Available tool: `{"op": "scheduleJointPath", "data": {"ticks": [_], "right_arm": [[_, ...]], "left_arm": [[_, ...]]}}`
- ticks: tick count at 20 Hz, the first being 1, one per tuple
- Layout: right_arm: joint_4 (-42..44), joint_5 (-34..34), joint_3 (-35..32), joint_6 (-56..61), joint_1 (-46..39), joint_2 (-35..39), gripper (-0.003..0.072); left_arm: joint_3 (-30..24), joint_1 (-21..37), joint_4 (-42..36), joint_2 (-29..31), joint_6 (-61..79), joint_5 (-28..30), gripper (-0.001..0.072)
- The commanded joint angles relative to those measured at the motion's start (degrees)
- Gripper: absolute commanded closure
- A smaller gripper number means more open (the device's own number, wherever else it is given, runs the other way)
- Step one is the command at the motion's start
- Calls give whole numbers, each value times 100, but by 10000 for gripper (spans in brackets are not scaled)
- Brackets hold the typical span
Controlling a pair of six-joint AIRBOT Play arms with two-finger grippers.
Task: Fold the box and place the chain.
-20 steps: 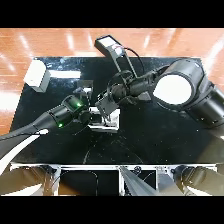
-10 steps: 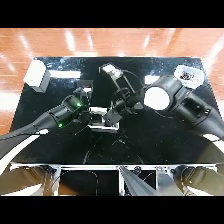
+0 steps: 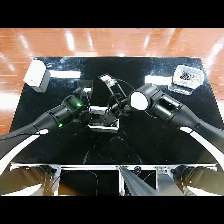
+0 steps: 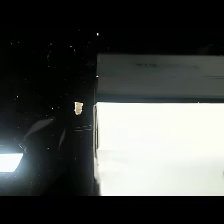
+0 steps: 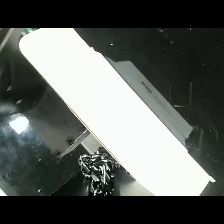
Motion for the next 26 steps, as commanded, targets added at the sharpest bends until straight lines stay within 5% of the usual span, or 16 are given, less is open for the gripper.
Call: {"op": "scheduleJointPath", "data": {"ticks": [1,2,7,14,15,18,23,26], "right_arm": [[11,-70,-7,37,-57,-83,211],[9,-59,-4,33,-59,-81,131],[4,337,-2,33,-164,212,131],[-765,2332,-382,365,-866,1816,131],[-769,2470,-487,385,-929,1985,131],[-675,2540,-660,525,-949,2297,130],[-345,2430,-660,551,-940,2304,130],[-337,1670,-638,1176,-938,2297,132]], "left_arm": [[4,-2,0,-2,0,7,690],[4,-2,0,-2,0,7,689],[4,-2,0,-2,0,4,689],[7,2,-155,0,-7,-68,684],[9,11,-273,0,-7,-76,638],[79,17,-702,7,0,-42,133],[474,22,-780,319,535,487,89],[518,136,-1224,863,1941,1241,90]]}}
